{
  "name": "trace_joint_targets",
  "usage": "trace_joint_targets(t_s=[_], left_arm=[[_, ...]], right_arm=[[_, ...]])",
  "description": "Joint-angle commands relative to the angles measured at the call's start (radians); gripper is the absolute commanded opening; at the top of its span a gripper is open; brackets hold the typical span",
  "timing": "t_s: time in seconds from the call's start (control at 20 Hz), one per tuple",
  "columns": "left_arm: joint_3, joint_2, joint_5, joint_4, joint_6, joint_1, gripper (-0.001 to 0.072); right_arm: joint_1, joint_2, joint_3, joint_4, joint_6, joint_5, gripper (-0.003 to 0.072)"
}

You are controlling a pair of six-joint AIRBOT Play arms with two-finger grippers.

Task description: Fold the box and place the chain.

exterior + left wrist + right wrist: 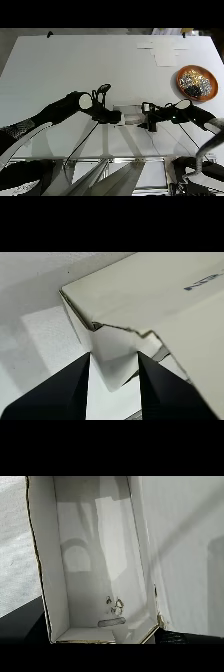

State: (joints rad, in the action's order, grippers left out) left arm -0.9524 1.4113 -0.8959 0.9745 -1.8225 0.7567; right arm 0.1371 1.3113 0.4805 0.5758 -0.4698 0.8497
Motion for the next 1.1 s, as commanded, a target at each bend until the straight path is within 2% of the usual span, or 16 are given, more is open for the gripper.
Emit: trace_joint_targets(t_s=[0.0,0.25,0.6,0.8,0.95,1.05], left_arm=[[-0.027,0.009,-0.026,0.066,-0.092,0.02,0.0338],[-0.033,0.013,-0.056,0.159,-0.28,0.029,0.0337],[-0.167,0.08,-0.098,0.195,-0.407,0.075,0.0336],[-0.184,0.107,-0.142,0.212,-0.407,0.09,0.0327],[-0.185,0.108,-0.147,0.26,-0.449,0.096,0.0268],[-0.185,0.109,-0.149,0.302,-0.512,0.099,0.0268]], right_arm=[[0.001,-0.001,-0.001,0.0,0.0,0.0,0.0448],[0.001,-0.001,-0.001,0.0,0.0,0.0,0.0448],[0.001,-0.001,-0.001,0.0,0.0,0.0,0.0448],[0.001,-0.001,-0.001,0.0,0.0,0.0,0.0448],[0.001,-0.001,-0.001,0.0,0.0,0.0,0.0448],[0.001,-0.001,-0.001,0.0,0.0,0.0,0.0448]])
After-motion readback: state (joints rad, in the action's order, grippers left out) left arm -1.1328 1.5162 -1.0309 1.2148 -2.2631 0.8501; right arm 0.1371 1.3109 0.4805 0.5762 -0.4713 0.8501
